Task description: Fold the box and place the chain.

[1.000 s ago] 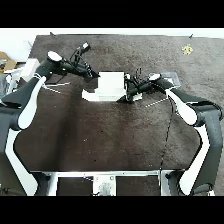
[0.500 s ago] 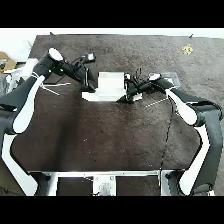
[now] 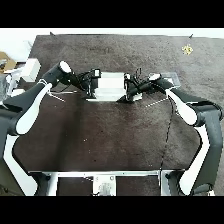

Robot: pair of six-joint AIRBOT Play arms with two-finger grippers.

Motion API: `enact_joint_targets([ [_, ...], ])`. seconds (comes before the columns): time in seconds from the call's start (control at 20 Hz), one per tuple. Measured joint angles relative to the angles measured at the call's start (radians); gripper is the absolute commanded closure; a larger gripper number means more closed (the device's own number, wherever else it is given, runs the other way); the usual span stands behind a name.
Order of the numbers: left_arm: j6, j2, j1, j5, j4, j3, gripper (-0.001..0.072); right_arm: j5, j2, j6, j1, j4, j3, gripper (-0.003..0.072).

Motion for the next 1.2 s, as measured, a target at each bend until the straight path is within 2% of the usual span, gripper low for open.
enact_joint_targets([
  [0.4, 0.012, -0.027, -0.003, 0.053, -0.055, -0.012, 0.0070, 0.000, 0.000, 0.002, 0.000, 0.001, 0.000, 0.0238],
  [0.5, 0.012, -0.029, -0.003, 0.056, -0.058, -0.013, 0.0224, 0.000, 0.000, 0.002, 0.000, 0.001, 0.000, 0.0238],
  [0.65, 0.012, -0.030, -0.004, 0.061, -0.060, -0.013, 0.0225, -0.001, 0.000, 0.003, 0.000, 0.002, 0.000, 0.0239],
  [0.7, 0.012, -0.030, -0.004, 0.061, -0.060, -0.013, 0.0299, -0.001, 0.000, 0.003, 0.000, 0.002, 0.000, 0.0238],
  [0.75, 0.012, -0.030, -0.004, 0.058, -0.060, -0.013, 0.0326, -0.002, 0.000, 0.003, 0.000, 0.002, 0.000, 0.0238],
  [1.2, 0.012, -0.030, -0.001, 0.055, -0.010, -0.012, 0.0324, -0.001, 0.000, -0.001, 0.000, 0.000, 0.000, 0.0238],
])
